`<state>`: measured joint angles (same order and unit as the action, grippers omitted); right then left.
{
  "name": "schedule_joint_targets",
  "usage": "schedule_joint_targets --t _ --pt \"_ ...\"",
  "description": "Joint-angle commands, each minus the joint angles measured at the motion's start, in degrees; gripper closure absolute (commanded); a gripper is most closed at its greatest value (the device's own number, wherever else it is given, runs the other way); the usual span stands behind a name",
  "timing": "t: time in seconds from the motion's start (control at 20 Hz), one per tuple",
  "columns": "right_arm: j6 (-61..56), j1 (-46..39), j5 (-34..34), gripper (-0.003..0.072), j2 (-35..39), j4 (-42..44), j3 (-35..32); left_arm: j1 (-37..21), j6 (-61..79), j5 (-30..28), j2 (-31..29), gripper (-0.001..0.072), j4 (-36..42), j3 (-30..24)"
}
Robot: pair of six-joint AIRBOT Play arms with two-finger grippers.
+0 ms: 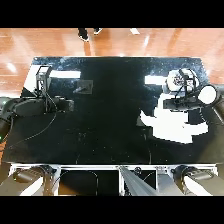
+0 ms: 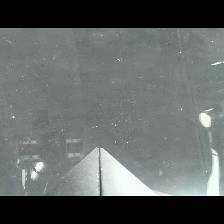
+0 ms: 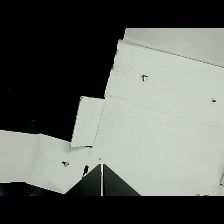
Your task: Fold the box and place the chain.
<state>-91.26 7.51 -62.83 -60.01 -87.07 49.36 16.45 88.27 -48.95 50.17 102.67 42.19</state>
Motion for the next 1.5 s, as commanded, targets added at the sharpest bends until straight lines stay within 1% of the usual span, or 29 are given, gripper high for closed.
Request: schedule_joint_targets --t 0.0,0.1,0.3,0.55,0.6,0.65,0.7,0.8,0.9,0.95,1.05,1.15,1.2,1.3,1.4,1.45 --pt "-0.02 -0.02 0.00 0.0655 -0.04 0.00 -0.04 0.02 -0.02 0.59 -0.02 0.0687 0.09 0.00" --pt "-0.04 0.00 0.33 0.0655 -0.04 0.00 -0.04 0.02 -0.02 1.09 0.02 0.0687 0.22 -0.15" --pt "-0.04 0.00 0.35 0.0655 -0.04 0.02 -0.04 0.04 -0.02 -0.20 1.09 0.0687 0.24 -0.24" --pt "-0.04 -0.02 5.07 0.0653 -0.04 -0.07 -0.04 0.04 -0.09 0.68 2.08 0.0687 0.24 -0.24" --pt "-0.04 -0.02 5.99 0.0650 -0.04 -0.07 -0.04 0.07 -0.70 1.27 2.56 0.0656 0.57 -0.24" --pt "-0.04 -0.04 6.80 0.0371 -0.04 -0.11 -0.04 0.07 -1.46 1.60 3.15 0.0414 1.66 -0.24" --pt "-0.02 -0.04 6.95 -0.0034 -0.04 -0.07 -0.04 0.07 -1.95 1.66 3.93 0.0091 2.93 -0.22" --pt "-0.09 -0.50 5.84 -0.0034 -0.04 0.85 0.17 0.09 -1.92 1.36 5.07 0.0097 4.83 -0.13" --pt "-0.09 -2.89 1.01 -0.0034 0.00 0.57 2.51 0.11 -1.92 0.96 5.16 0.0098 5.99 -0.13" --pt "-1.38 -5.68 -2.05 -0.0034 0.13 -2.14 4.94 0.13 -1.95 0.63 5.16 0.0100 6.34 -0.13" --pt "-1.92 -14.58 -3.48 -0.0034 0.72 -6.34 8.72 0.11 -1.95 -0.35 5.18 0.0107 6.69 -0.13" --pt "-1.68 -26.88 -2.99 -0.0034 0.61 -5.88 9.40 0.15 -1.81 -0.55 5.18 0.0106 6.99 -0.13" --pt "-1.33 -33.62 -3.19 -0.0034 0.11 -3.76 8.81 0.33 -1.66 -0.52 5.18 0.0107 7.17 -0.13" --pt "4.37 -45.38 -6.25 -0.0034 -1.92 3.89 6.36 0.61 -1.68 -0.39 5.18 0.0106 7.39 -0.13" --pt "16.98 -54.14 -11.54 -0.0034 -5.16 15.61 4.52 0.76 -1.68 -0.28 5.20 0.0106 7.41 -0.13" --pt "22.93 -56.81 -13.88 -0.0034 -6.64 20.00 4.48 0.72 -1.68 -0.31 5.20 0.0106 7.41 -0.13"
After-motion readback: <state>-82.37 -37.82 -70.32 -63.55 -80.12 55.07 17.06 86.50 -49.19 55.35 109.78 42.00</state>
